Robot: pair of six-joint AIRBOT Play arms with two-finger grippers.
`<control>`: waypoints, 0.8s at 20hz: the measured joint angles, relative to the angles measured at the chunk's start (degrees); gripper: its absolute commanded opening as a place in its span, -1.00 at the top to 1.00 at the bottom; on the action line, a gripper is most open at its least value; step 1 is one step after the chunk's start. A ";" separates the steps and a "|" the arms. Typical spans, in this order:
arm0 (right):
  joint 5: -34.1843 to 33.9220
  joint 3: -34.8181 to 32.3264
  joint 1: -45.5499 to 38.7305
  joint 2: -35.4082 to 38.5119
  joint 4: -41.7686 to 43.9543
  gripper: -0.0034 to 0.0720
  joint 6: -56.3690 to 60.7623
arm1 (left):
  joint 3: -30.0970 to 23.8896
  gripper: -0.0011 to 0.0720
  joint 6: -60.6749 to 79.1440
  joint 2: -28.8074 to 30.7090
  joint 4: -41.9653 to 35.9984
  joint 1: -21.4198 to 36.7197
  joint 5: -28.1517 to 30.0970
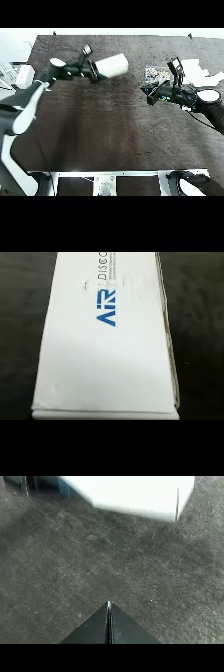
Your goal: Fold the box and place the chain.
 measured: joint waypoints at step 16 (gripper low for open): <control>-5.42 -5.86 -0.04 -1.40 0.87 0.87 0.11 | -14.27 0.93 -42.51 8.39 25.29 22.40 30.80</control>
